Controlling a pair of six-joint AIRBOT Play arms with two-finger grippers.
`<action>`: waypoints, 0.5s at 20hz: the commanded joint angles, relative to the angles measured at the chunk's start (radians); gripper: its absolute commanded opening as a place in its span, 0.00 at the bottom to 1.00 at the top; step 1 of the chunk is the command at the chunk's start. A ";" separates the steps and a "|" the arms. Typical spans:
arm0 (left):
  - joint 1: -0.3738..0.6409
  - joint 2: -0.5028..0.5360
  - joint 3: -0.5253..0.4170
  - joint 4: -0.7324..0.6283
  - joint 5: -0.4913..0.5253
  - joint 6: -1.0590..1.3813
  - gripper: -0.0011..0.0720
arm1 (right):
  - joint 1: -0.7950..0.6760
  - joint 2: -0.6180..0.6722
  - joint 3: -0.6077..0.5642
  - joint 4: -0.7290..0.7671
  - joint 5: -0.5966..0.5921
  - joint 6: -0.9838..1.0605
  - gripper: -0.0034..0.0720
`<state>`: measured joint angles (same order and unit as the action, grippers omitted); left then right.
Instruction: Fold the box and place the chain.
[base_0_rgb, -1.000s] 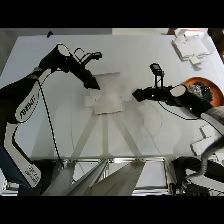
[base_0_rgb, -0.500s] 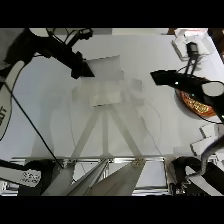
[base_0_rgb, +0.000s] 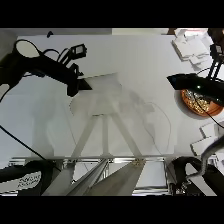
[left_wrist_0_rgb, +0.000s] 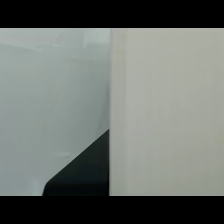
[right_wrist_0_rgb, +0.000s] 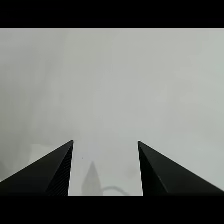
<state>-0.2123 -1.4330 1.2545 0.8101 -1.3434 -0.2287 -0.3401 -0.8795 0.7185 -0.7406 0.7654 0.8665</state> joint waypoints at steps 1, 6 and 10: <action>-0.016 -0.051 -0.045 -0.019 0.060 0.095 0.01 | -0.012 0.004 0.000 -0.017 0.038 0.001 0.62; -0.073 -0.074 -0.045 -0.021 0.077 0.183 0.01 | -0.012 0.004 0.000 -0.016 0.038 0.001 0.62; -0.103 -0.121 -0.041 -0.035 0.162 0.184 0.01 | -0.012 0.004 0.000 -0.015 0.038 0.002 0.62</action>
<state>-0.2955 -1.5234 1.2121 0.7853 -1.2400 -0.0635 -0.3515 -0.8761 0.7185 -0.7559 0.8013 0.8673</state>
